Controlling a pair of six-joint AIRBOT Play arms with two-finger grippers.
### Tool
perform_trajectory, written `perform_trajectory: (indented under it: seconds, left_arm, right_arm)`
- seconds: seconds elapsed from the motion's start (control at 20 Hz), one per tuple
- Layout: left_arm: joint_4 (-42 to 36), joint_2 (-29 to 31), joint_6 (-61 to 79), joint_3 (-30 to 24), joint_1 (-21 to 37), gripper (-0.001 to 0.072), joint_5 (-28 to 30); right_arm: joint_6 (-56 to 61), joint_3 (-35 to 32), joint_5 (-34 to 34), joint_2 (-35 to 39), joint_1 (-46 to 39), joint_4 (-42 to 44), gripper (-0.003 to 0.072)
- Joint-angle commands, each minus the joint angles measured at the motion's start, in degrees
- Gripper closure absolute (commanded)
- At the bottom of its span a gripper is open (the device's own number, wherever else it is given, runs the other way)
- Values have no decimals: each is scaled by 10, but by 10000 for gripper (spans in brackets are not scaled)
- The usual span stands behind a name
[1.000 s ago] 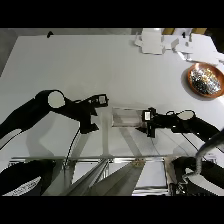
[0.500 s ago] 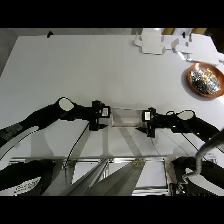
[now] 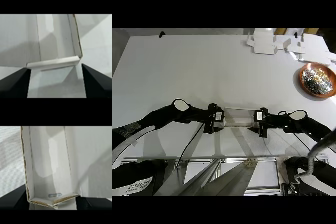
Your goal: Fold the box and place the chain.
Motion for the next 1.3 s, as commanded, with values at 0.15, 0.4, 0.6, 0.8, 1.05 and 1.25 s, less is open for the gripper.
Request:
perform_trajectory:
  seconds: [0.15,0.4,0.6,0.8,1.05,1.25]
  left_arm:
    - [-47,-13,4,-1,0,14,-9]
    - [-63,-30,10,-1,-4,15,-7]
    - [-72,-30,13,-1,-4,16,-7]
    - [-75,-38,23,-1,-4,16,-5]
    - [-77,-44,30,-1,-4,18,-5]
    - [-95,-44,49,-1,-6,47,-5]
  right_arm:
    - [0,0,0,0,0,0,237]
    - [0,0,0,0,0,0,237]
    - [0,0,0,0,0,0,237]
    - [0,0,0,0,0,0,237]
    - [0,0,0,0,0,0,237]
    - [0,0,0,0,0,0,237]
